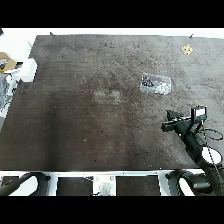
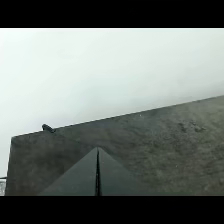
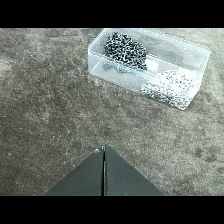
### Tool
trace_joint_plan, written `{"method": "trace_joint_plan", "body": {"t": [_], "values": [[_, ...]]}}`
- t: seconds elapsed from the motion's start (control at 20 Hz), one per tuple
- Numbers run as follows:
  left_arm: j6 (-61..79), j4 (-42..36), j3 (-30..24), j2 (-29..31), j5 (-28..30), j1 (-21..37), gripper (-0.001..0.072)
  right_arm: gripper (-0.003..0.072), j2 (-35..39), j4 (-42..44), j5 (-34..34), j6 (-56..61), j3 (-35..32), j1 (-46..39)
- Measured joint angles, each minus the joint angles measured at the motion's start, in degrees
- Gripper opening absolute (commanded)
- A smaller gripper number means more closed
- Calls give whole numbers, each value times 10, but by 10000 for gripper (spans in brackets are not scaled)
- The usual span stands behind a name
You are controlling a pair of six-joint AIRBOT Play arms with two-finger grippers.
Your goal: Fold the box and place the chain.
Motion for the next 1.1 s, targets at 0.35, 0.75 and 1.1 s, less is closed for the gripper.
{"method": "trace_joint_plan", "body": {"t": [0.35, 0.75, 1.1], "values": [[215, -189, -371, 269, 43, -30, 4, 7, 0, 0, 0, 0, 0, 0], [245, -289, -605, 487, 91, -33, 6, 7, 0, 0, 0, 0, 0, 0], [259, -302, -635, 515, 135, -33, 6, 7, 0, 0, 0, 0, 0, 0]]}}
